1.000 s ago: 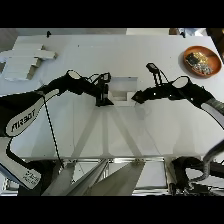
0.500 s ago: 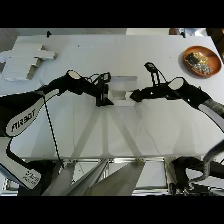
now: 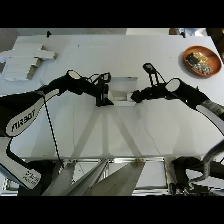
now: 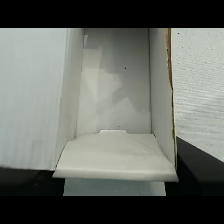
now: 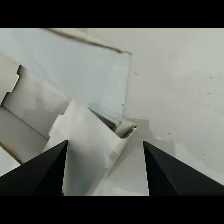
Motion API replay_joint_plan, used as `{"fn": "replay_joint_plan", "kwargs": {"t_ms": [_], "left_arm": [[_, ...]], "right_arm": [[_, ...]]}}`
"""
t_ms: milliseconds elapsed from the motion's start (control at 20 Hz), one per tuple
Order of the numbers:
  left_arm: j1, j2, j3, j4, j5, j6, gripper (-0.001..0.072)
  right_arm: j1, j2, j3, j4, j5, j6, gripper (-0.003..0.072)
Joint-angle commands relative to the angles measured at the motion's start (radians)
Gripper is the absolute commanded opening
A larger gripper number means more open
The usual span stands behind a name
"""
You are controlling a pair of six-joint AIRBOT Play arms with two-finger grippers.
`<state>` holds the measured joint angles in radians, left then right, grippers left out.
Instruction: Fold the box and place the chain.
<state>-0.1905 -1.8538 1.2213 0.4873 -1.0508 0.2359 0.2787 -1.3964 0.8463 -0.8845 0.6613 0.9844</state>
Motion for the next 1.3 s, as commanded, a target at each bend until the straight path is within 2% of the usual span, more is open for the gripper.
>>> {"fn": "replay_joint_plan", "kwargs": {"t_ms": [0, 250, 400, 550, 800, 850, 1250], "left_arm": [[0.000, 0.000, 0.000, 0.000, 0.000, -0.001, 0.0475], [0.000, 0.000, 0.000, 0.000, 0.000, -0.001, 0.0475], [0.000, 0.000, 0.000, 0.000, 0.000, -0.001, 0.0475], [0.000, 0.000, 0.000, 0.000, 0.000, -0.001, 0.0475], [0.000, 0.000, 0.000, 0.000, 0.000, -0.001, 0.0475], [0.000, 0.000, 0.000, 0.000, 0.000, -0.001, 0.0475], [0.000, 0.000, 0.000, 0.000, 0.000, -0.001, 0.0475]], "right_arm": [[0.028, 0.000, 0.008, -0.071, 0.000, 0.055, 0.0516], [0.064, -0.003, 0.087, -0.304, 0.026, 0.325, 0.0494], [0.082, -0.035, 0.129, -0.430, 0.116, 0.457, 0.0492], [0.114, -0.072, 0.141, -0.489, 0.180, 0.504, 0.0492], [0.159, -0.076, 0.185, -0.566, 0.150, 0.644, 0.0490], [0.165, -0.076, 0.196, -0.574, 0.153, 0.644, 0.0460], [0.172, -0.089, 0.217, -0.579, 0.171, 0.848, 0.0463]]}}
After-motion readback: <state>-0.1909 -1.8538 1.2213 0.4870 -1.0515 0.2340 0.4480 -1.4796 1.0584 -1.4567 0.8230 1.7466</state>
